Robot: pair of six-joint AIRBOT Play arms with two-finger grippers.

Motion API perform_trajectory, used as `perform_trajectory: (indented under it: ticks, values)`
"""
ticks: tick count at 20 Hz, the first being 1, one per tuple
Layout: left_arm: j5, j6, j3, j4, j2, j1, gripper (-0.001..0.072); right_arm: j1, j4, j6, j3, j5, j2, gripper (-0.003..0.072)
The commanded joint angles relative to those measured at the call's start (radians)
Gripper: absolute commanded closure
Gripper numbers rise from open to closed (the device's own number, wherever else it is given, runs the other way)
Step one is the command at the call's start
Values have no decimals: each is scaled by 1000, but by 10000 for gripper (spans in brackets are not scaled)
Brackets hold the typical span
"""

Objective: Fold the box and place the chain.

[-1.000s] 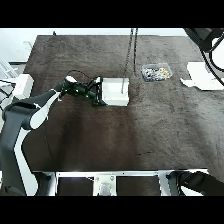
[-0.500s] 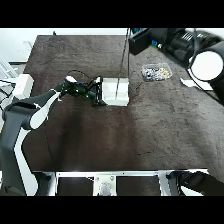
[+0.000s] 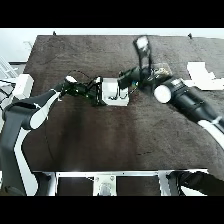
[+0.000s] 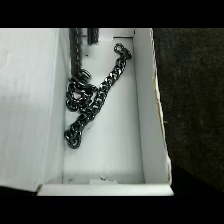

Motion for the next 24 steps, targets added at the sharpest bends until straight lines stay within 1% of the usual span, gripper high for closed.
perform_trajectory:
  ticks: [1,2,3,5,7,9,11,12,13,14,16,20,24]
  values:
    - [0,0,0,0,0,-1,255,0,38,21,-126,-106,-97,529]
    - [0,0,0,0,0,-1,255,-4,37,20,-126,-109,-126,304]
    - [0,0,0,0,0,-1,255,-9,31,20,-124,-111,-140,230]
    - [1,0,0,0,0,0,255,-32,26,19,-113,-124,-138,235]
    - [-1,0,0,0,0,-1,255,-75,26,19,-103,-123,-95,236]
    - [0,0,0,0,0,0,255,-151,26,20,-105,-116,-23,236]
    - [0,0,0,0,0,-1,255,-262,32,22,-108,-109,8,232]
    - [0,0,0,0,0,-1,255,-325,45,40,-108,-119,-2,161]
    - [0,0,0,0,0,-1,255,-379,75,60,-108,-135,-24,118]
    - [0,0,0,0,0,0,255,-420,107,61,-107,-156,-55,119]
    - [1,0,0,0,0,-1,255,-457,134,61,-91,-183,-137,118]
    - [1,0,0,0,0,0,255,-442,155,61,10,-174,-320,118]
    - [0,0,0,0,0,-1,255,-407,199,38,146,-107,-435,118]
